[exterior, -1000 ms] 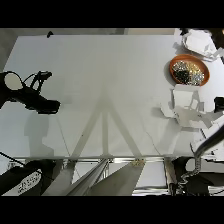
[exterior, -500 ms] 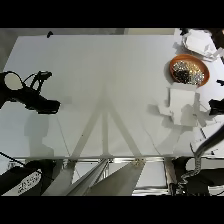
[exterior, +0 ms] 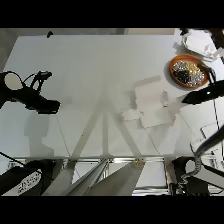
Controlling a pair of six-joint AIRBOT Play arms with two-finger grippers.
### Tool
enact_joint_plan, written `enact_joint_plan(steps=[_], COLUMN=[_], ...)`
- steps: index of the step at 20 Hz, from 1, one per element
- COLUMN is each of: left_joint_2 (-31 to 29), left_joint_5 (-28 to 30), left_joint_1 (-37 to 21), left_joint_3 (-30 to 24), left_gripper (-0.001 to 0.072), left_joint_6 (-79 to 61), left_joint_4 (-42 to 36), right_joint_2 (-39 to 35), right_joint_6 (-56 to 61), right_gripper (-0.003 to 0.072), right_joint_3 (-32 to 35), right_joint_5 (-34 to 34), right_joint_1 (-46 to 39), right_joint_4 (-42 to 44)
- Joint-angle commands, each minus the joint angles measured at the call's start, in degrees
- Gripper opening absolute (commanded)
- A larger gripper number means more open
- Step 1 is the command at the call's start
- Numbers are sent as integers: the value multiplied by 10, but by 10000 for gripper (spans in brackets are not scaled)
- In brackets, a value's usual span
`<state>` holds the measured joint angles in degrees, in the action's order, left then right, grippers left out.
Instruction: Fold the box and place the chain.
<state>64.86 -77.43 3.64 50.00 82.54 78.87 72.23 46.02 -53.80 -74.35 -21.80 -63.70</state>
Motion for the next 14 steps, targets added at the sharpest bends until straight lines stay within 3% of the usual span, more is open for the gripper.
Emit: enact_joint_plan(steps=[1,7,11,14], left_joint_2=[0,0,0,0], left_joint_5=[0,1,12,52], left_joint_1=[0,0,0,0], left_joint_3=[0,0,0,0], left_gripper=[12,12,12,12], left_joint_6=[0,0,0,0], left_joint_4=[0,0,0,-10], right_joint_2=[-87,-128,-128,-128], right_joint_6=[-28,19,80,112], right_gripper=[12,13,13,14], right_joint_3=[113,217,225,225], right_joint_5=[118,249,330,348], right_joint_1=[79,202,290,311], right_joint_4=[97,147,137,127])
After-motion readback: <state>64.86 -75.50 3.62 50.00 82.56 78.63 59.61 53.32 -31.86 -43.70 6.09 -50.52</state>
